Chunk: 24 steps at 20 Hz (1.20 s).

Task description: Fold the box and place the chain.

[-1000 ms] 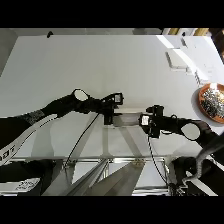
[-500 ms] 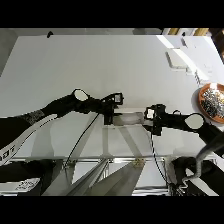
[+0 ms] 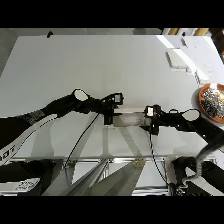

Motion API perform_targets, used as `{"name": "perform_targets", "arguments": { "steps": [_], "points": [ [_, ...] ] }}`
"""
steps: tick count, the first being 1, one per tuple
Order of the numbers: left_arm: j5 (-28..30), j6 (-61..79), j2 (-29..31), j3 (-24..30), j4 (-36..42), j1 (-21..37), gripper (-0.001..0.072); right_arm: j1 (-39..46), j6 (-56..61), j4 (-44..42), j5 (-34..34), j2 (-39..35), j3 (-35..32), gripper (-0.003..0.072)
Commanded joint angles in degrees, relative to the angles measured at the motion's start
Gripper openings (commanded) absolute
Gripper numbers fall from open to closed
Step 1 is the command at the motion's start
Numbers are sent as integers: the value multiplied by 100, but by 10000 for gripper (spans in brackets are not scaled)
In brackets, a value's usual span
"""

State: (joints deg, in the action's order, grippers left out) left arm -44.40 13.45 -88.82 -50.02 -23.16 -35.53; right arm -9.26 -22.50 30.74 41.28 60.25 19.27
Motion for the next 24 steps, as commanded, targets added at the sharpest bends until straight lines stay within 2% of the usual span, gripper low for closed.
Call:
{"name": "perform_targets", "arguments": {
  "steps": [1, 4, 9, 11, 12, 14, 16, 17, 18, 24],
  "points": [
    [0, 2, 2, 2, -2, -4, 10, 111, -658, -216, 551, 243, 2, 655],
    [2, 2, 2, 2, -2, -4, 10, 111, -1126, -588, 608, 402, 2, 654],
    [2, 2, 2, 2, -2, -4, 10, 111, -1097, -682, 614, 728, 2, 650],
    [0, 2, 2, 2, -2, -4, 10, 111, -1097, -684, 612, 870, 2, 599],
    [2, 2, 2, 2, -2, -4, 10, 111, -1099, -684, 610, 883, 2, 526],
    [2, 2, 2, 2, 0, -4, 10, 111, -1104, -704, 553, 883, 2, 512],
    [2, 2, 2, 2, -2, -4, 10, 111, -1102, -702, 476, 907, 2, 396],
    [2, 2, 2, 2, -2, -4, 10, 111, -1102, -699, 455, 918, 2, 390],
    [2, 2, 2, 2, -2, -4, 10, 111, -1099, -671, 431, 918, 2, 352],
    [2, 2, 2, 2, -2, -4, 10, 111, -1099, -651, 417, 916, 2, 341]
  ]
}}
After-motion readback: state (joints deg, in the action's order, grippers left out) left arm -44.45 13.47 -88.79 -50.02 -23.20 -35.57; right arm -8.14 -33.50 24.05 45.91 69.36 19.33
